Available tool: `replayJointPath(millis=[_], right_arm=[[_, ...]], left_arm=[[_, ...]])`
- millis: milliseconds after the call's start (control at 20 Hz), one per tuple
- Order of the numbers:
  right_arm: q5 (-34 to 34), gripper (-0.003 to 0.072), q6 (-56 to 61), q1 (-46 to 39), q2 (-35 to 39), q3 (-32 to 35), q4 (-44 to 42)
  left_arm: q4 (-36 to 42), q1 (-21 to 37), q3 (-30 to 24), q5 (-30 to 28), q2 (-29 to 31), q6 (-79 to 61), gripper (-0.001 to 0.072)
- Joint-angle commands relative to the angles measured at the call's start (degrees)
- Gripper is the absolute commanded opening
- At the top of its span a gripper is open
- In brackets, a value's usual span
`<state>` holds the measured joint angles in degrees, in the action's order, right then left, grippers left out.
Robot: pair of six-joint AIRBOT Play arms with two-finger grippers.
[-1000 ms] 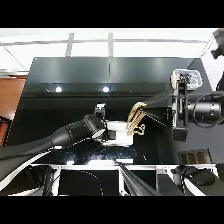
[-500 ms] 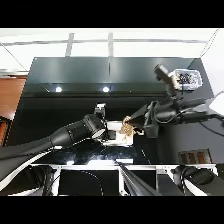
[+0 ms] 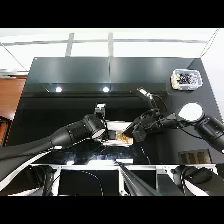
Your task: Fold the box and place the chain.
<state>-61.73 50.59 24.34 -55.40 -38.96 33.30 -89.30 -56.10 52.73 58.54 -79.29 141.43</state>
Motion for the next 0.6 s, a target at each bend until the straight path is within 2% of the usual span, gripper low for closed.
replayJointPath(millis=[0, 100, 150, 200, 250, 300, 400, 550], right_arm=[[-6.73, 0.0535, -0.98, -5.68, 0.85, -0.96, 3.58], [-11.19, 0.0535, -4.5, -13.62, 3.41, -1.25, 9.51], [-11.19, 0.0535, -5.99, -17.11, 4.2, -1.01, 13.62], [-9.38, 0.0535, -7.65, -20.31, 4.28, -0.17, 17.2], [-4.83, 0.0554, -9.73, -21.99, 4.17, 1.73, 18.97], [-0.55, 0.072, -14.25, -21.99, 4.09, 3.89, 20.2], [6.16, 0.072, -24.65, -19.54, 4.02, 7.87, 18.86], [12.74, 0.072, -40.46, -13.81, 3.98, 11.78, 13.62]], left_arm=[[-0.02, 0.0, 0.02, -0.02, -0.02, 0.0, 0.003], [0.0, 0.0, 0.02, -0.02, -0.02, 0.0, 0.003], [0.0, 0.0, 0.02, -0.02, -0.02, 0.0, 0.003], [0.0, 0.0, 0.02, -0.02, -0.02, 0.0, 0.003], [0.0, 0.0, 0.02, -0.02, -0.02, 0.0, 0.003], [0.0, 0.0, 0.02, -0.02, -0.02, 0.0, 0.0029], [0.0, 0.0, 0.02, 0.04, -0.02, 0.0, 0.003], [0.0, 0.0, 0.02, 0.02, -0.02, 0.0, 0.0029]])
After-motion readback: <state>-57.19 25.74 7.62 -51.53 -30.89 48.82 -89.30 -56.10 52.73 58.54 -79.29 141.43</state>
